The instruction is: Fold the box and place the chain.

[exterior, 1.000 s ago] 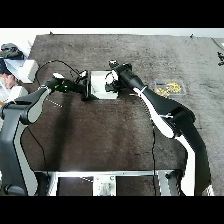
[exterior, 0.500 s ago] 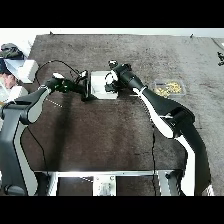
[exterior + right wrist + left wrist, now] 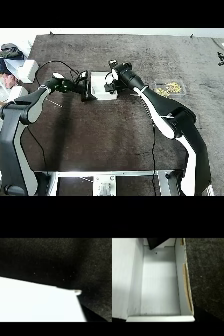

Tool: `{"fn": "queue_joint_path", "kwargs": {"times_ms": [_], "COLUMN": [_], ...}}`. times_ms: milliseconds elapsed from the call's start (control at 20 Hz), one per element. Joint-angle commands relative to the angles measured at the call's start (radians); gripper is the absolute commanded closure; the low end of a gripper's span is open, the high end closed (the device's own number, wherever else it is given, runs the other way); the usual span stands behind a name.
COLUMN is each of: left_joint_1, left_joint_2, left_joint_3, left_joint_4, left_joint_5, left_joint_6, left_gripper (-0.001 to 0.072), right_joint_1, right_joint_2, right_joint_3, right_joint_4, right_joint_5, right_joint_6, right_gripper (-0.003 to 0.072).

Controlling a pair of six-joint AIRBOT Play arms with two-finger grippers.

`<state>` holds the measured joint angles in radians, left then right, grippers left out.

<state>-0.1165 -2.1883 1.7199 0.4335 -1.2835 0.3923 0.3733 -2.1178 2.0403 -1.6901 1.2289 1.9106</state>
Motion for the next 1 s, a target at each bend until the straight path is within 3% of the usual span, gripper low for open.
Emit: {"fn": "queue_joint_path", "kwargs": {"times_ms": [0, 200, 400, 600, 750, 950], "left_joint_1": [0.000, 0.000, 0.000, 0.000, 0.000, 0.000], "left_joint_2": [0.000, 0.000, 0.000, 0.000, 0.000, 0.000], "left_joint_3": [0.000, 0.000, 0.000, 0.000, 0.000, 0.000], "left_joint_4": [-0.001, -0.001, -0.001, -0.001, -0.001, -0.001], "left_joint_5": [0.002, 0.002, 0.002, 0.002, 0.002, 0.002], "left_joint_6": [0.000, 0.000, 0.000, 0.000, 0.000, 0.000], "left_gripper": [0.0483, 0.0483, 0.0483, 0.0483, 0.0483, 0.0483], "right_joint_1": [0.000, 0.000, 0.000, 0.000, -0.015, -0.077], "right_joint_2": [0.010, 0.076, 0.167, 0.303, 0.443, 0.674], "right_joint_3": [0.001, 0.001, -0.036, -0.137, -0.304, -0.632], "right_joint_4": [0.018, 0.010, -0.024, -0.037, -0.074, -0.072], "right_joint_5": [0.017, 0.034, 0.123, 0.066, -0.108, -0.404], "right_joint_6": [-0.008, -0.043, -0.122, -0.227, -0.250, -0.227], "right_gripper": [0.0287, 0.0287, 0.0287, 0.0314, 0.0313, 0.0313]}}
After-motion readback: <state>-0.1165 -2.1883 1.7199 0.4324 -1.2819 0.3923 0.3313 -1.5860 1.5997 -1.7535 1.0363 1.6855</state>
